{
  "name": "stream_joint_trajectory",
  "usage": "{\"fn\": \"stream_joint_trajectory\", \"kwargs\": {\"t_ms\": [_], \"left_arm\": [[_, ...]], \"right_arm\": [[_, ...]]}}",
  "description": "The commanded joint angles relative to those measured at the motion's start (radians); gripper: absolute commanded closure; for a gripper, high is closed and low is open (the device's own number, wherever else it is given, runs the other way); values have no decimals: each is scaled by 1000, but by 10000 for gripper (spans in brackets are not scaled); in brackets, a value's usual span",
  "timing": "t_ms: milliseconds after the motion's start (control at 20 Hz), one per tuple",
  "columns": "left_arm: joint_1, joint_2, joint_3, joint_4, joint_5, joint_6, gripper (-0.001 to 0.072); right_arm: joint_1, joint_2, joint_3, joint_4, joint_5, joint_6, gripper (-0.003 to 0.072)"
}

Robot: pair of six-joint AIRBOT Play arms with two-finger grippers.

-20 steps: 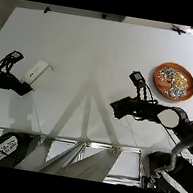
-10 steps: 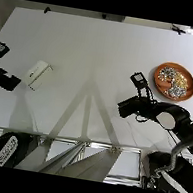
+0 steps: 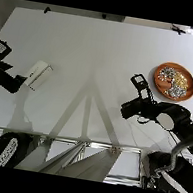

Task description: Fold the box and place the chain.

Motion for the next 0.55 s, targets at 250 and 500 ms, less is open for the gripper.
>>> {"fn": "stream_joint_trajectory", "kwargs": {"t_ms": [250,500], "left_arm": [[-18,-40,0,-47,-8,0,21],[-18,-40,0,-54,-9,0,21]], "right_arm": [[0,0,0,-6,2,5,348],[0,0,0,-6,2,5,348]]}}
